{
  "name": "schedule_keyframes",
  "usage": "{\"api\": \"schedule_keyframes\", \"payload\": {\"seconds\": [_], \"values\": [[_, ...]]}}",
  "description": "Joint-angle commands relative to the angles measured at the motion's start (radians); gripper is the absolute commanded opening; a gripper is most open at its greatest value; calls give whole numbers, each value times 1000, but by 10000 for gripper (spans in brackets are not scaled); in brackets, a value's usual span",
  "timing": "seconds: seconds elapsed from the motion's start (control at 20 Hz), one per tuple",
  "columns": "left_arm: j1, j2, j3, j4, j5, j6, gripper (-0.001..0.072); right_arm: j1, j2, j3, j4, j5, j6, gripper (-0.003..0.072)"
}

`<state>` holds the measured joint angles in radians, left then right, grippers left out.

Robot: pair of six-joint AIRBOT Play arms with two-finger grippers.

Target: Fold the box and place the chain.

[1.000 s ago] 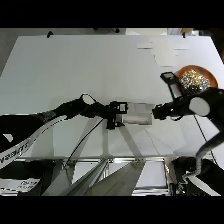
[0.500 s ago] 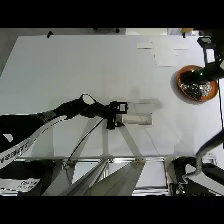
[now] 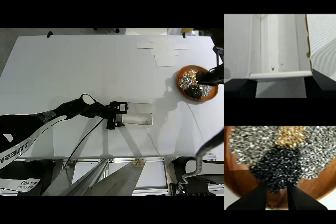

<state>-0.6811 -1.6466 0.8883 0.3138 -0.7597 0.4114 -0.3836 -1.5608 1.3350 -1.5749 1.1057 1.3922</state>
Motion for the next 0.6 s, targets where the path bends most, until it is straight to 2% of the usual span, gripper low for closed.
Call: {"api": "schedule_keyframes", "payload": {"seconds": [0.0, 0.55], "values": [[0, 0, 0, 0, 0, 0, 207, -56, -47, 7, 4, 7, -34, 238], [0, 0, 0, 0, 0, 0, 207, -54, -116, 7, 84, 14, -68, 222]]}}
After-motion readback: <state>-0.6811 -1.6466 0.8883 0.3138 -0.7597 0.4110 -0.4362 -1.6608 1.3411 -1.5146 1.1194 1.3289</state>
